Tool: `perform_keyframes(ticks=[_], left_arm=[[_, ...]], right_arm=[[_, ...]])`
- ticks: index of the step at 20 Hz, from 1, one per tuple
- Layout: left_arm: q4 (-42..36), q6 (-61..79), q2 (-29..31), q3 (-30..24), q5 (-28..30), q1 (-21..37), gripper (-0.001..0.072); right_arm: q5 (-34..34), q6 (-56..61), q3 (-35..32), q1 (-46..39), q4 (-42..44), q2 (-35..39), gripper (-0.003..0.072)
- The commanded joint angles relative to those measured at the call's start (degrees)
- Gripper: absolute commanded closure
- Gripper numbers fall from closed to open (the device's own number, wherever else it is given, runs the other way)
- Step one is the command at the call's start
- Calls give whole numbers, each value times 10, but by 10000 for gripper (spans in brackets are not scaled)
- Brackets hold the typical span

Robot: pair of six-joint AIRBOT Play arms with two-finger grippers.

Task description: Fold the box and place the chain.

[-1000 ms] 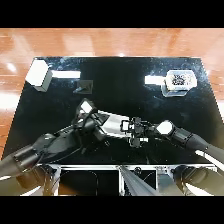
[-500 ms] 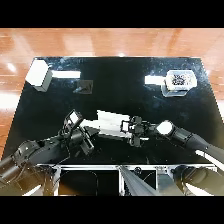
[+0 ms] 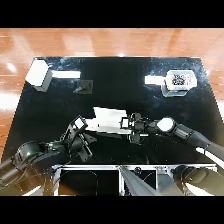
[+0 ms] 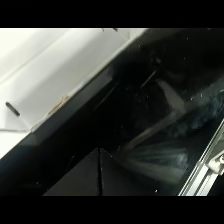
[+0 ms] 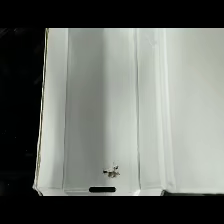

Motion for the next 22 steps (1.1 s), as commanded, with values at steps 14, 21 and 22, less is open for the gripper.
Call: perform_keyframes(ticks=[14,21,22], left_arm=[[211,-37,-5,28,-32,167,691],[188,-12,-5,38,15,165,690],[180,-12,-5,38,18,165,690]], right_arm=[[21,1,1,-5,2,-5,78],[20,1,-3,-5,0,-27,78],[20,1,-3,-5,0,-27,78]])
